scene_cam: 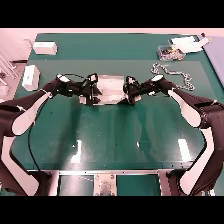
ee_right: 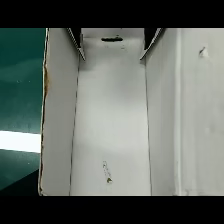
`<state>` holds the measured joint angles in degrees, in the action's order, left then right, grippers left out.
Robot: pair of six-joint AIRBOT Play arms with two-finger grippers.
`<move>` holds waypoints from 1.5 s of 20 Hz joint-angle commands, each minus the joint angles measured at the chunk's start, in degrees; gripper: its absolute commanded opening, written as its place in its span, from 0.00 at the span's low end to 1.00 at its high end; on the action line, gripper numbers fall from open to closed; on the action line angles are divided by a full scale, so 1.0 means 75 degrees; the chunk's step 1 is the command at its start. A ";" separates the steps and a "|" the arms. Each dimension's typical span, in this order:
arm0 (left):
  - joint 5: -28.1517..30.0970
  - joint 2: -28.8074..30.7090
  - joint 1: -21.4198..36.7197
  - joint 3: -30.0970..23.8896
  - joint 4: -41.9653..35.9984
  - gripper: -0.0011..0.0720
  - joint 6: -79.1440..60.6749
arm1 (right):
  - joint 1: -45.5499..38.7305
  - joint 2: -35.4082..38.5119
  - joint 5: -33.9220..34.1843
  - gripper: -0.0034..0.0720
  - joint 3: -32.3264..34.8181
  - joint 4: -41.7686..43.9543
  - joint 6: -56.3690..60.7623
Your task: Fold the box and place the chain.
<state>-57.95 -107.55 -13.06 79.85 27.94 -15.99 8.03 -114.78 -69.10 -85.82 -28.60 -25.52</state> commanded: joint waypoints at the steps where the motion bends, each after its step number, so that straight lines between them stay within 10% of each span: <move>1: -0.0023 -0.0003 -0.0015 -0.0003 -0.0015 0.78 -0.0020 | 0.0006 0.0000 0.0003 0.82 0.0003 0.0009 -0.0003; 6: -0.0012 -0.0003 -0.0015 -0.0003 -0.0012 0.75 -0.0093 | 0.0006 0.0000 0.0003 0.82 0.0003 0.0009 -0.0003; 9: -0.0067 -0.0003 0.0032 -0.0003 0.0020 0.07 -0.0519 | 0.0006 0.0000 0.0003 0.82 0.0003 0.0009 -0.0003; 24: -0.1816 0.0055 0.1705 0.0003 -0.1533 0.04 -0.0883 | 0.0006 0.0000 0.0003 0.82 0.0003 0.0009 -0.0003; 30: -0.1658 0.1084 0.1920 -0.0003 -0.0656 0.04 0.1201 | 0.0006 0.0000 0.0003 0.82 0.0003 0.0009 -0.0003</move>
<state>-70.61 -102.72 0.36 79.85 19.53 -15.77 8.05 -114.78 -69.06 -85.82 -28.53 -25.54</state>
